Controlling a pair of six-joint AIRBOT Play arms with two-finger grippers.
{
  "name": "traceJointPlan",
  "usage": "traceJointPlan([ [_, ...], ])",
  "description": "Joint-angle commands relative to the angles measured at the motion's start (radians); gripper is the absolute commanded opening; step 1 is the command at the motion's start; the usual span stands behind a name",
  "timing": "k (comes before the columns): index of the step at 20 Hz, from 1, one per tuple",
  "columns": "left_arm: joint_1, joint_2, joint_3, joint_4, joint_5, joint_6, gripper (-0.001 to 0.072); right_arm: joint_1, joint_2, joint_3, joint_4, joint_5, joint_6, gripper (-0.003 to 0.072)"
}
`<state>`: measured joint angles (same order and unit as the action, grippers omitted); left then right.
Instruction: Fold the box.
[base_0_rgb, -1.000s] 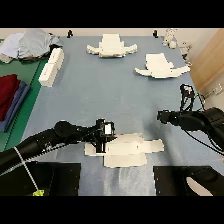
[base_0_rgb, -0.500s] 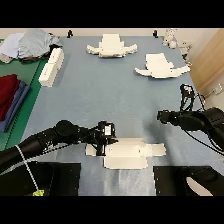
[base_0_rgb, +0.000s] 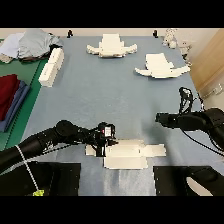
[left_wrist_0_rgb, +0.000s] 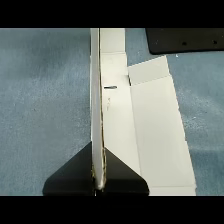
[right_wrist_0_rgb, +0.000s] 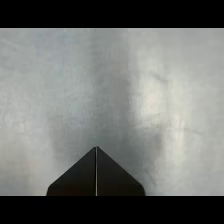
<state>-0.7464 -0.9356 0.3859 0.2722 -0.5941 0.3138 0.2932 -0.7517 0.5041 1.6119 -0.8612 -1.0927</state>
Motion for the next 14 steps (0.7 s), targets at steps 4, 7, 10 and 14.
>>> traceJointPlan([
  [4,0.000,0.000,0.000,0.000,0.000,0.000,0.0012,0.102,0.117,0.010,0.191,-0.306,-0.017,0.0002],
  [7,0.000,0.000,0.000,0.000,0.000,0.000,0.0012,0.234,0.248,0.009,0.214,-0.454,0.127,0.0002],
  [10,0.000,0.000,0.000,0.000,0.000,0.000,0.0012,0.412,0.354,-0.012,0.270,-0.484,0.134,0.0003],
  [14,0.000,0.000,0.000,0.000,0.000,0.000,0.0012,0.674,0.334,-0.069,0.299,-0.386,-0.140,0.0054],
])
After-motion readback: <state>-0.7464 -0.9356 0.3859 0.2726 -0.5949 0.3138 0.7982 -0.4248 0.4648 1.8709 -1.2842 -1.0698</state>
